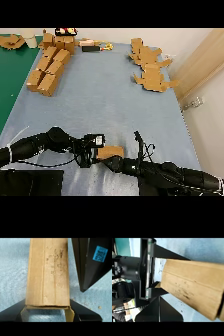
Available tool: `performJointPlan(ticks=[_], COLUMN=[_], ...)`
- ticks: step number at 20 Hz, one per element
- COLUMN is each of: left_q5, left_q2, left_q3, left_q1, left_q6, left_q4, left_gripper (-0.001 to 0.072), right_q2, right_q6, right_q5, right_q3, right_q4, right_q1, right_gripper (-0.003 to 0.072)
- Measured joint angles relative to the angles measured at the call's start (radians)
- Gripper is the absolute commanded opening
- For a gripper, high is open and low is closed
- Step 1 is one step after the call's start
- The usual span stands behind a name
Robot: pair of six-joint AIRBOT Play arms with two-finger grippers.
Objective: Fold the box.
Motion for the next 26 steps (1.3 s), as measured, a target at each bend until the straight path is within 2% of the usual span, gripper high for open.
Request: performJointPlan(ticks=[8,26], left_q5=[0.0,0.0], left_q2=[0.0,0.0], left_q3=[0.0,0.0], left_q1=[0.0,0.0], left_q6=[0.0,0.001], left_q4=[0.0,0.001], left_gripper=[0.0508,0.0508], right_q2=[-0.003,-0.061], right_q6=[0.052,0.061], right_q5=[0.131,0.153], right_q3=[-0.033,-0.036], right_q4=[-0.001,-0.005], right_q1=[0.045,0.047], right_gripper=[-0.0002,-0.0001])
